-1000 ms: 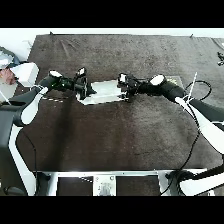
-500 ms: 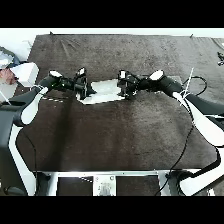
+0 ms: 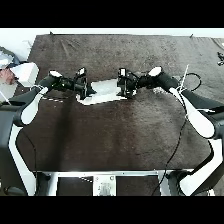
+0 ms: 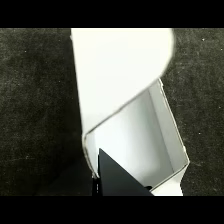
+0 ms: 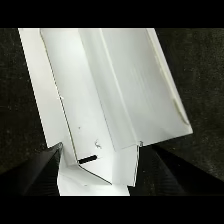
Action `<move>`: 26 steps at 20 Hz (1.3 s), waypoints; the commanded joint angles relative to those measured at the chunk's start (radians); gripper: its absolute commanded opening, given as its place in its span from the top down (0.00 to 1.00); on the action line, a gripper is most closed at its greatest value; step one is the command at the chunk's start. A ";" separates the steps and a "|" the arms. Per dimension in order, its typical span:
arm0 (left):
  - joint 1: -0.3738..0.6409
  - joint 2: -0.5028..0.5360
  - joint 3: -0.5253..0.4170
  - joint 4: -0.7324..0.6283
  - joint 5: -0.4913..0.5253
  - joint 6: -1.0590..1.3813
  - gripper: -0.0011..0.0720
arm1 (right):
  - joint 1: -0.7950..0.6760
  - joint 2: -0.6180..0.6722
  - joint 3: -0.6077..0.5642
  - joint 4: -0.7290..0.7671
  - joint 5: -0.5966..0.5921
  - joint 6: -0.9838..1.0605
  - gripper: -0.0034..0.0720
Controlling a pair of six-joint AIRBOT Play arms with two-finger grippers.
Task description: Fold the box and place the chain.
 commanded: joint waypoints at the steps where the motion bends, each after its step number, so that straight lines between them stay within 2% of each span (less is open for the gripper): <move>1: 0.000 0.000 0.000 0.000 0.000 0.000 0.97 | -0.004 -0.048 0.060 -0.010 0.052 0.017 0.07; 9: 0.000 0.000 0.000 0.000 0.000 0.000 0.97 | 0.000 -0.090 0.079 0.007 0.160 0.016 0.07; 11: 0.000 0.000 0.000 0.000 0.000 0.000 0.97 | 0.001 -0.090 0.079 0.051 0.163 0.015 0.07; 26: 0.000 0.000 0.000 0.000 0.000 0.000 0.97 | 0.008 -0.134 0.079 0.055 0.152 0.021 0.07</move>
